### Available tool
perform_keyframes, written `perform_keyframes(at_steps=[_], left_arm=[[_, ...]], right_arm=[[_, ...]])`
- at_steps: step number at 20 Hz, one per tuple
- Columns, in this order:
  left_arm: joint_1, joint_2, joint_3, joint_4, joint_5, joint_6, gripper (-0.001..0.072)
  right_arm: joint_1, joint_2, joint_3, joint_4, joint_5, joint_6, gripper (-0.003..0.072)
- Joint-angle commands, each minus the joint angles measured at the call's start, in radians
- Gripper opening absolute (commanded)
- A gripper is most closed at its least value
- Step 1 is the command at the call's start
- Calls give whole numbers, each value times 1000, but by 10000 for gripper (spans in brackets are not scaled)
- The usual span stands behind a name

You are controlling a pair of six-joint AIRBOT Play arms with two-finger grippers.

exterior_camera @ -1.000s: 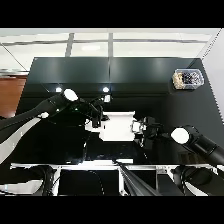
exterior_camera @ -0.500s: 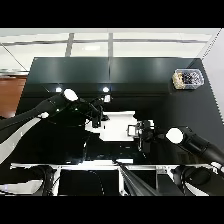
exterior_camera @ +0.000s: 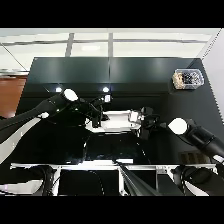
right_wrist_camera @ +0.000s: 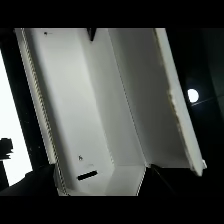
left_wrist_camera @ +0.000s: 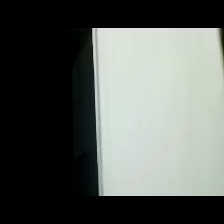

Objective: Fold the box and place the chain.

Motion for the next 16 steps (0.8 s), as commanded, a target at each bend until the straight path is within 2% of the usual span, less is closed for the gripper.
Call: perform_keyframes(at_steps=[1, 4, 10, 16], left_arm=[[-2, 0, 0, 1, 3, 3, 24], [-3, 0, 0, 1, -1, 3, 24], [-3, 0, 0, 0, 0, 3, 24], [-3, 0, 0, 0, -1, 3, 24]], right_arm=[[-77, -36, 11, 195, 108, -169, 710], [-118, -67, 11, 289, 100, -286, 709], [-196, -100, 11, 288, 120, -299, 709], [-164, -122, 11, 334, 171, -360, 709]])
